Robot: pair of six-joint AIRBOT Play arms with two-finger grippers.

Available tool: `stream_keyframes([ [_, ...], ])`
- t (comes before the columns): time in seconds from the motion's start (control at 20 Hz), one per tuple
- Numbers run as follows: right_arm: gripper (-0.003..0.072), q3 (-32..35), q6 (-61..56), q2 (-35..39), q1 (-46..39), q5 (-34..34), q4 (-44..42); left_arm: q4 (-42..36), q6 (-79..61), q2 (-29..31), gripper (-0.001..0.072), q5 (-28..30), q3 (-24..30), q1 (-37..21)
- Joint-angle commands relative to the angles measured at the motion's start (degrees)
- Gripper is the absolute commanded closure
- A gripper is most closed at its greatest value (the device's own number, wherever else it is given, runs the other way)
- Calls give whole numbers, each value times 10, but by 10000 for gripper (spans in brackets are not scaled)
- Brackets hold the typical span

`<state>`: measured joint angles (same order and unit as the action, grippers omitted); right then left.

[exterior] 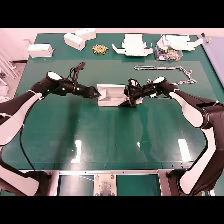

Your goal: Fold the box and place the chain.

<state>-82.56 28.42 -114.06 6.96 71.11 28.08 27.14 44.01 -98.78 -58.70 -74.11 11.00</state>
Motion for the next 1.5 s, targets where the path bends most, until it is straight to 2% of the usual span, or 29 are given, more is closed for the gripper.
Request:
stream_keyframes([
  [0.0,211,0,1,0,1,1,0,35,38,2,316,17,-1,3],
  [0.2,211,0,1,0,1,1,0,94,87,2,316,27,-2,13],
  [0.35,211,0,1,0,1,1,0,153,131,2,316,40,-33,42],
  [0.55,211,0,1,0,1,1,0,191,163,2,316,43,-66,66],
  [0.7,211,0,1,0,1,1,0,257,220,2,316,43,-67,83],
  [0.95,211,0,1,0,1,1,0,322,294,2,315,42,-67,107],
  [1.45,211,0,1,0,1,1,0,348,362,2,317,24,-67,107],
])
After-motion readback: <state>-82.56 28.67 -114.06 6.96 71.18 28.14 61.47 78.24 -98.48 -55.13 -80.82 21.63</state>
